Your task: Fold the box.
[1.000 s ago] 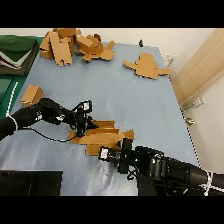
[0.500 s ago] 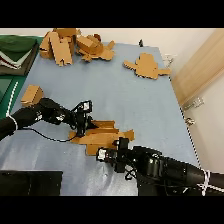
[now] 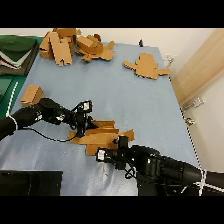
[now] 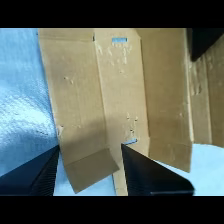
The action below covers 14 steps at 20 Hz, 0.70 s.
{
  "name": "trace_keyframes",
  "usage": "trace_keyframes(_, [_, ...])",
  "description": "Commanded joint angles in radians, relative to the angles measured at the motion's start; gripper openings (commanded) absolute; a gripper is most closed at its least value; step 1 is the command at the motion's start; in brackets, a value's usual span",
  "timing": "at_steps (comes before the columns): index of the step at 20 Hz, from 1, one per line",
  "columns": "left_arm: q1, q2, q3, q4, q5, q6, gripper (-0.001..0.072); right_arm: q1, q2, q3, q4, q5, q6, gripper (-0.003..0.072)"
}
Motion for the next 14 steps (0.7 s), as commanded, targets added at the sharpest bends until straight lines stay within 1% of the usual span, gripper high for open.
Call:
trace_keyframes(1, [0.0,0.0,0.0,0.0,0.0,0.0,0.0016,-0.001,-0.004,0.0,-0.05,0.0,0.002,0.0584])
trace_keyframes(7, [0.0,0.0,0.0,0.0,-0.001,0.0,0.0016,-0.001,-0.003,0.002,-0.133,0.004,0.054,0.0583])
trace_keyframes(10, [0.0,0.0,0.0,0.0,0.0,0.0,0.0016,-0.001,-0.003,0.03,-0.156,0.055,0.092,0.0584])
trace_keyframes(14, [0.0,0.0,0.0,0.0,0.0,0.0,0.0016,-0.001,-0.003,0.061,-0.249,0.086,0.095,0.0586])
